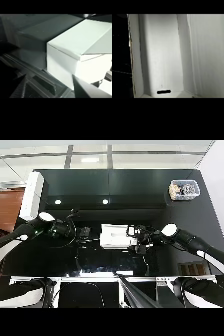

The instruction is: Fold the box and place the chain.

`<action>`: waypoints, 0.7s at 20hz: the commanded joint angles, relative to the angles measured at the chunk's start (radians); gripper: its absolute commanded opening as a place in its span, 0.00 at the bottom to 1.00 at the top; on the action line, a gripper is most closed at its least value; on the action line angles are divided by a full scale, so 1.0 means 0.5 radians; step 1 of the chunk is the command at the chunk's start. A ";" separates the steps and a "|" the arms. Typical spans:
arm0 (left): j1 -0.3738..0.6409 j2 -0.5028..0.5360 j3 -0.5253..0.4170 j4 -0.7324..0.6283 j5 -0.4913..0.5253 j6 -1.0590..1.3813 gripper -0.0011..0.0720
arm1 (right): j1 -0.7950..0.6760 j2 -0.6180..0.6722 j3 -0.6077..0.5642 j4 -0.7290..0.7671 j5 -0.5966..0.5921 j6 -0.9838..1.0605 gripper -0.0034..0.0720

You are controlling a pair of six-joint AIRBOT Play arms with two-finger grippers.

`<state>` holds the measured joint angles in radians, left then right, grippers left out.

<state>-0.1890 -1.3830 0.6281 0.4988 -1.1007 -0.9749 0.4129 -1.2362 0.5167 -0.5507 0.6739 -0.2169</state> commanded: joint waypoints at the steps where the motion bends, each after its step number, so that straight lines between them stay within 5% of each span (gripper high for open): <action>1: -0.002 -0.002 0.014 -0.028 -0.041 0.012 0.89 | 0.002 -0.002 -0.001 0.000 0.000 0.001 0.28; 9: -0.027 -0.002 0.015 -0.179 -0.060 0.024 0.88 | 0.002 -0.002 -0.001 0.001 0.000 0.001 0.28; 12: -0.089 -0.002 0.056 -0.178 -0.060 0.044 0.70 | 0.002 -0.002 -0.001 0.000 0.000 0.001 0.28; 14: -0.137 -0.002 0.114 -0.165 -0.060 0.015 0.70 | 0.002 -0.002 -0.001 0.000 0.000 0.001 0.28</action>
<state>-0.2310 -1.3838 0.6590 0.4191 -1.1297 -0.9592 0.4129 -1.2362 0.5167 -0.5507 0.6739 -0.2169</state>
